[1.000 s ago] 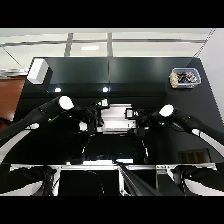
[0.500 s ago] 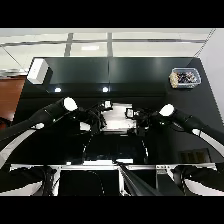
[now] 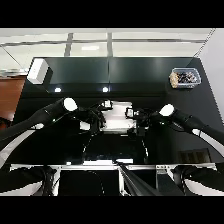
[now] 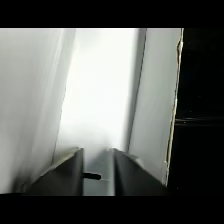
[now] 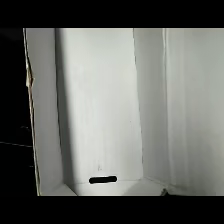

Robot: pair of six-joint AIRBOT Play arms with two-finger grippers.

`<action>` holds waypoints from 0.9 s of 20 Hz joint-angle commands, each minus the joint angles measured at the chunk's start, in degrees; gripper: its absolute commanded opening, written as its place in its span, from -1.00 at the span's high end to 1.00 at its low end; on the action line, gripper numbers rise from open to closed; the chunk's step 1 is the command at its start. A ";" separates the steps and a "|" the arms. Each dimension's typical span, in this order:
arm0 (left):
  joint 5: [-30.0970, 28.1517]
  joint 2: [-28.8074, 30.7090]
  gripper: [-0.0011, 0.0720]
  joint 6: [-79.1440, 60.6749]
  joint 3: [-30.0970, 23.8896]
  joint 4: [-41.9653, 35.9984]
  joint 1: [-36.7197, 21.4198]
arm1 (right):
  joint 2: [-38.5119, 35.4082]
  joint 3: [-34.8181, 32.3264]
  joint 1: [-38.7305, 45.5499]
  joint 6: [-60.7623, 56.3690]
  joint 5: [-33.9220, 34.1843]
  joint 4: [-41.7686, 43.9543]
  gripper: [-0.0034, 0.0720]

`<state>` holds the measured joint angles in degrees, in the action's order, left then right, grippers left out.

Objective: Fold the box and place the chain.

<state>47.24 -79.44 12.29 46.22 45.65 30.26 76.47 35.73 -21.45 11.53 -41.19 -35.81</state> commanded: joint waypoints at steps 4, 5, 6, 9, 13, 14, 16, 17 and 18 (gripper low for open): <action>-0.22 3.56 0.90 5.01 0.07 5.44 -1.27 | 0.04 0.02 -0.04 0.04 -0.09 -0.02 -0.18; 0.22 5.22 0.90 8.09 0.07 8.22 -2.38 | 0.04 0.02 -0.04 0.04 -0.09 -0.02 -0.18; 1.31 7.17 0.90 11.76 0.07 11.26 -4.13 | 0.04 0.02 -0.04 0.04 -0.09 -0.02 -0.18; 5.38 11.61 0.90 25.75 0.02 16.22 -12.46 | 0.04 0.02 -0.04 0.04 -0.09 -0.02 -0.18; 17.84 11.39 0.90 33.90 -1.33 20.28 -25.46 | 0.04 0.02 -0.04 0.04 -0.09 -0.02 -0.18; 17.33 11.30 0.90 39.12 -2.99 19.37 -28.22 | 0.04 0.02 -0.04 0.04 -0.09 -0.02 -0.18; 15.52 10.45 0.89 52.57 -6.82 14.73 -32.68 | 0.04 0.02 -0.04 0.04 -0.09 -0.02 -0.18; 15.63 9.35 0.89 55.12 -8.52 9.86 -34.62 | 0.04 0.02 -0.04 0.02 -0.07 -0.02 -0.18; 16.37 7.58 0.89 54.45 -10.12 3.30 -36.46 | 0.04 0.02 -0.04 0.04 -0.07 -0.02 -0.18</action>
<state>61.73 -69.76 56.34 40.07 59.13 -0.12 76.47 35.73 -21.45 11.57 -41.25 -35.83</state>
